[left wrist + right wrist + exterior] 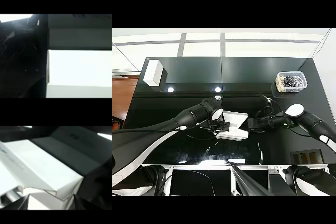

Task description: Fold the box and place the chain.

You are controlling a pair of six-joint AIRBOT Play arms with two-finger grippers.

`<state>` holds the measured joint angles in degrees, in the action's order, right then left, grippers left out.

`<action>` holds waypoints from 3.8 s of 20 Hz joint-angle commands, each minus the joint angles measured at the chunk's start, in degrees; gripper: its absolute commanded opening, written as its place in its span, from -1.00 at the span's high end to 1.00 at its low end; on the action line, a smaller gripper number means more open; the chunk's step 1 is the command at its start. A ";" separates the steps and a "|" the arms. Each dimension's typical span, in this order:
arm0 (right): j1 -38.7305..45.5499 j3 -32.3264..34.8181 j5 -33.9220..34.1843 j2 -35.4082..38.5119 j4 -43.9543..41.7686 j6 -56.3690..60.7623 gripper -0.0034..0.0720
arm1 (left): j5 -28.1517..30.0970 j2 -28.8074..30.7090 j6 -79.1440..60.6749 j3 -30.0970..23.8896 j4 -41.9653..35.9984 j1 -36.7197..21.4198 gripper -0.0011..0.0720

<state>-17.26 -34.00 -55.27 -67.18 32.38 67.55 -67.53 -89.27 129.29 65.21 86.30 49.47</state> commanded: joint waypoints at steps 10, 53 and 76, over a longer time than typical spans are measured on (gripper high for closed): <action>-20.79 -14.40 -1.64 -5.01 40.09 47.65 0.04 | 0.02 -0.02 -0.02 0.07 0.07 -0.04 0.89; -23.45 -16.06 -7.08 2.58 45.86 57.68 0.15 | 0.00 -0.02 -0.02 0.07 0.22 -0.04 0.90; 27.19 -45.18 -0.85 -23.67 41.44 24.02 -0.82 | 0.83 -0.02 -0.07 0.07 0.24 -0.04 0.89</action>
<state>4.54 -67.85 -46.13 -79.20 93.65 112.38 -66.87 -89.32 129.23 65.23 86.50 49.43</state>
